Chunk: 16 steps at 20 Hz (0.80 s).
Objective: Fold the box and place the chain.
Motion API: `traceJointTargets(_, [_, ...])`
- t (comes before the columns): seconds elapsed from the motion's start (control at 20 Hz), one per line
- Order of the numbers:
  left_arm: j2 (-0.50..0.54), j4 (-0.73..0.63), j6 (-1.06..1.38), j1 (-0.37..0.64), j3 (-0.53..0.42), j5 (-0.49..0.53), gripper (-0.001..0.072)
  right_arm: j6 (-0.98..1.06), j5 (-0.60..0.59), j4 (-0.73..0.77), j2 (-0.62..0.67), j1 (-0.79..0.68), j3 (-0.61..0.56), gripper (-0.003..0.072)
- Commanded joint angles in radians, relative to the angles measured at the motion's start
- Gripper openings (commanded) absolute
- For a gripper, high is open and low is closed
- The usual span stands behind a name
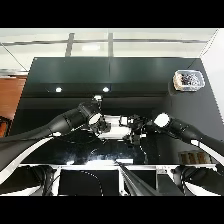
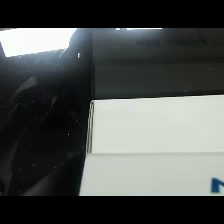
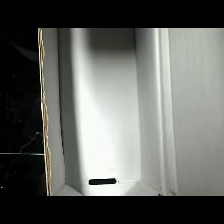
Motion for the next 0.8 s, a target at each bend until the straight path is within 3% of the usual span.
traceJointTargets(0.0, [-0.001,0.0,0.003,0.001,0.001,0.009,0.0031,0.0,0.0,0.0,-0.001,0.001,-0.001,0.0412])
traceJointTargets(0.25, [-0.001,0.0,0.003,0.001,0.001,0.007,0.0031,0.001,0.001,0.001,0.0,0.001,-0.001,0.0416])
traceJointTargets(0.3, [-0.001,0.001,0.003,0.001,0.001,0.007,0.0031,0.017,0.007,0.001,0.005,0.001,-0.001,0.0505])
traceJointTargets(0.35, [0.0,0.001,0.003,0.001,0.001,0.007,0.0031,0.047,0.01,0.0,0.014,0.001,-0.001,0.0699])
traceJointTargets(0.45, [0.0,0.0,0.003,0.001,0.001,0.003,0.0031,0.068,0.028,-0.008,0.053,-0.002,-0.001,0.0704])
traceJointTargets(0.65, [0.0,0.0,0.003,0.001,0.001,0.003,0.0031,0.069,0.061,-0.208,0.142,-0.002,-0.001,0.0703])
traceJointTargets(0.75, [0.0,0.0,0.003,0.001,0.001,0.002,0.0031,0.068,0.06,-0.232,0.149,-0.002,-0.001,0.0702])
